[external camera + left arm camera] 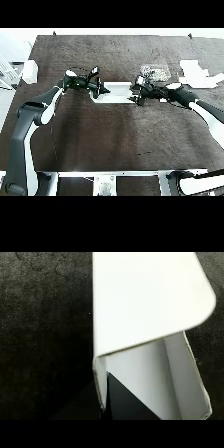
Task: Fold the box and place the chain.
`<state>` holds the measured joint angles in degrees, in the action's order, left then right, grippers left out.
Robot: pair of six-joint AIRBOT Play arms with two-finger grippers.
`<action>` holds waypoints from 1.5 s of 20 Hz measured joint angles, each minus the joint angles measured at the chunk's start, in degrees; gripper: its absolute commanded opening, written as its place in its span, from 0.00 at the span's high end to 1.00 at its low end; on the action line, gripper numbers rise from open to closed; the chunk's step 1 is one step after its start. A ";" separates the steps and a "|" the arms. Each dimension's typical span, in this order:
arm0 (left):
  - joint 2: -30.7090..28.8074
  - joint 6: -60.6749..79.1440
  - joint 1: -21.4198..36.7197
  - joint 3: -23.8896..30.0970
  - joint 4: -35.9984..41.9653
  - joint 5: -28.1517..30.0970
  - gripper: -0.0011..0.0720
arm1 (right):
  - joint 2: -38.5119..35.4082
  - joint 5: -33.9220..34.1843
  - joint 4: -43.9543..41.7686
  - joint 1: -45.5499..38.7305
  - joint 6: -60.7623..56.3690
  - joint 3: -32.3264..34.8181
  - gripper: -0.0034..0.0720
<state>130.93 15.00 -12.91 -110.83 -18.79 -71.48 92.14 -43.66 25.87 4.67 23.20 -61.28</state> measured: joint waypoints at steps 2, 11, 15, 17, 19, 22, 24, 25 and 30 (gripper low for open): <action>0.00 0.00 0.00 0.00 -0.02 -0.07 0.95 | 1.40 -2.67 0.90 -1.11 0.00 -1.33 0.14; 0.00 0.00 0.00 0.00 0.00 -0.04 0.95 | 9.46 -13.46 2.40 -3.32 1.33 -11.02 0.14; 0.00 -0.02 0.00 0.00 0.00 -0.04 0.95 | 14.14 -17.70 2.95 -3.39 1.38 -16.31 0.13; 0.00 -0.02 0.00 0.00 0.00 -0.04 0.95 | 16.20 -19.65 3.10 -3.37 1.40 -18.45 0.13; 0.00 0.00 0.00 0.00 -0.02 -0.07 0.95 | 18.14 -21.35 3.15 -3.32 1.60 -20.13 0.13; 0.00 0.00 0.00 0.00 0.00 -0.09 0.95 | 20.26 -22.84 3.19 -3.28 2.36 -21.62 0.13; 0.00 0.00 0.00 0.00 0.00 -0.09 0.95 | 21.38 -23.69 3.28 -3.26 2.64 -22.53 0.14; 0.00 0.00 0.00 0.00 0.00 -0.09 0.95 | 21.90 -24.24 3.26 -3.23 2.71 -23.10 0.13; 0.00 0.00 0.02 0.00 -0.02 -0.11 0.95 | 23.87 -26.40 3.34 -2.54 2.93 -25.59 0.14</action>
